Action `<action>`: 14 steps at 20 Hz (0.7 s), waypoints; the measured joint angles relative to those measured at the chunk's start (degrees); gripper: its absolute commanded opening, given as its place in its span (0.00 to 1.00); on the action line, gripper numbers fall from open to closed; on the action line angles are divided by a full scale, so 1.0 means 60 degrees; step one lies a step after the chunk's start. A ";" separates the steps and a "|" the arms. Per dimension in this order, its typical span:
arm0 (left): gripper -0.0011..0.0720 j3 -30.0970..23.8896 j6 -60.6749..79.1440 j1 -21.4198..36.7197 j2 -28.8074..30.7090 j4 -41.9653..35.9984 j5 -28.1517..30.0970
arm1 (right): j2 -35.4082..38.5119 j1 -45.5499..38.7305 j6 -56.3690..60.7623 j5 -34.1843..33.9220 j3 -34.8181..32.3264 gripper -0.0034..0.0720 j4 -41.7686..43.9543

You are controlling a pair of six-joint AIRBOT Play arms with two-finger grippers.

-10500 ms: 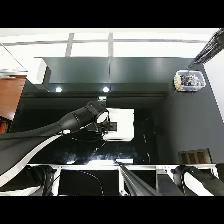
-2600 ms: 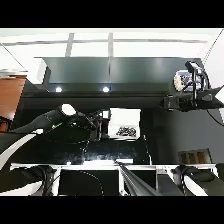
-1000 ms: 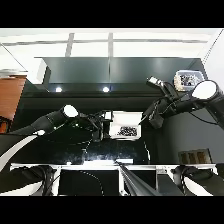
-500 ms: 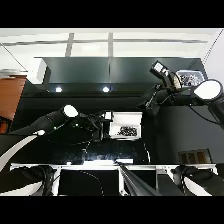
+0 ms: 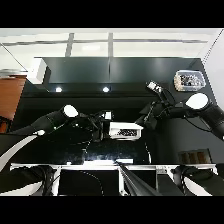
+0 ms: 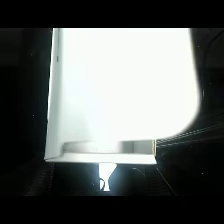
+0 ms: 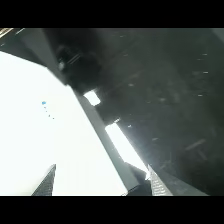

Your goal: Fold the box and place the chain.

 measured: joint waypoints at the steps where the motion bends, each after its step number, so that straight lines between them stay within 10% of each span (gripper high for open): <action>1: 0.49 0.0000 0.0004 0.0000 0.0000 0.0000 0.0000 | 0.0000 0.0000 -0.0175 0.0193 -0.0015 0.98 0.0018; 14: 0.50 0.0004 0.0000 0.0000 0.0000 0.0000 0.0000 | 0.0259 0.0914 -0.0412 0.0561 -0.0102 0.98 -0.0871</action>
